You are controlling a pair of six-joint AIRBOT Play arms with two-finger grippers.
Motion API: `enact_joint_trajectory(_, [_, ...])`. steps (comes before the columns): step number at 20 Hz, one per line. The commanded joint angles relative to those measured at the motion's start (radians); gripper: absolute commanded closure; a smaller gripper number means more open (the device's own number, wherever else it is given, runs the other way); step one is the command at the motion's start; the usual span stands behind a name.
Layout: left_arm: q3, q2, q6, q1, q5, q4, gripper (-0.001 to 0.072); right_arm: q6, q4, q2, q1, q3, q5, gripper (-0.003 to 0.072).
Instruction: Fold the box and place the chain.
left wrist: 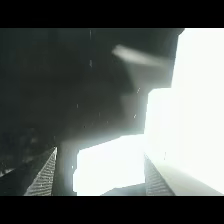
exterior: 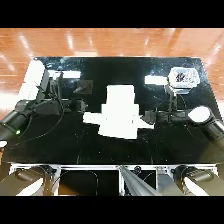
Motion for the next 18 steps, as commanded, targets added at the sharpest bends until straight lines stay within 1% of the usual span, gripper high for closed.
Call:
enact_joint_trajectory(1, [0.001, -0.064, -0.01, -0.018, 0.01, -0.001, 0.0095, 0.073, -0.124, -0.005, 0.051, -0.048, -0.106, 0.0658])
enact_joint_trajectory(3, [0.007, -0.077, -0.007, -0.013, 0.018, -0.001, 0.0095, 0.073, -0.137, -0.01, 0.077, -0.048, -0.129, 0.0658])
enact_joint_trajectory(4, [0.025, -0.089, 0.009, -0.008, 0.055, -0.008, 0.0095, 0.07, -0.145, -0.01, 0.091, -0.048, -0.14, 0.0658])
enact_joint_trajectory(5, [0.055, -0.107, 0.053, 0.0, 0.139, -0.029, 0.0095, 0.07, -0.17, -0.01, 0.102, -0.047, -0.14, 0.0658])
enact_joint_trajectory(6, [0.087, -0.129, 0.137, 0.006, 0.23, -0.061, 0.0095, 0.071, -0.198, -0.01, 0.108, -0.048, -0.128, 0.0658])
enact_joint_trajectory(7, [0.108, -0.145, 0.222, 0.011, 0.27, -0.1, 0.0095, 0.082, -0.202, -0.01, 0.108, -0.047, -0.115, 0.0658])
enact_joint_trajectory(9, [0.157, -0.195, 0.402, 0.059, 0.299, -0.234, 0.0094, 0.106, -0.199, -0.01, 0.108, -0.047, -0.113, 0.0658])
enact_joint_trajectory(11, [0.213, -0.287, 0.631, 0.15, 0.383, -0.47, 0.0094, 0.112, -0.199, -0.01, 0.108, -0.047, -0.111, 0.0658])
enact_joint_trajectory(12, [0.239, -0.351, 0.762, 0.197, 0.468, -0.599, 0.0093, 0.112, -0.199, -0.01, 0.108, -0.047, -0.111, 0.0659])
enact_joint_trajectory(13, [0.263, -0.414, 0.843, 0.233, 0.55, -0.682, 0.0093, 0.112, -0.199, -0.01, 0.108, -0.047, -0.111, 0.0658])
enact_joint_trajectory(14, [0.291, -0.481, 0.89, 0.259, 0.624, -0.721, 0.0093, 0.112, -0.2, -0.01, 0.108, -0.047, -0.111, 0.0658])
enact_joint_trajectory(15, [0.318, -0.534, 0.911, 0.268, 0.661, -0.722, 0.0093, 0.112, -0.199, -0.01, 0.108, -0.048, -0.111, 0.0658])
enact_joint_trajectory(18, [0.404, -0.653, 0.97, 0.245, 0.687, -0.721, 0.0093, 0.112, -0.199, -0.01, 0.108, -0.047, -0.105, 0.0658])
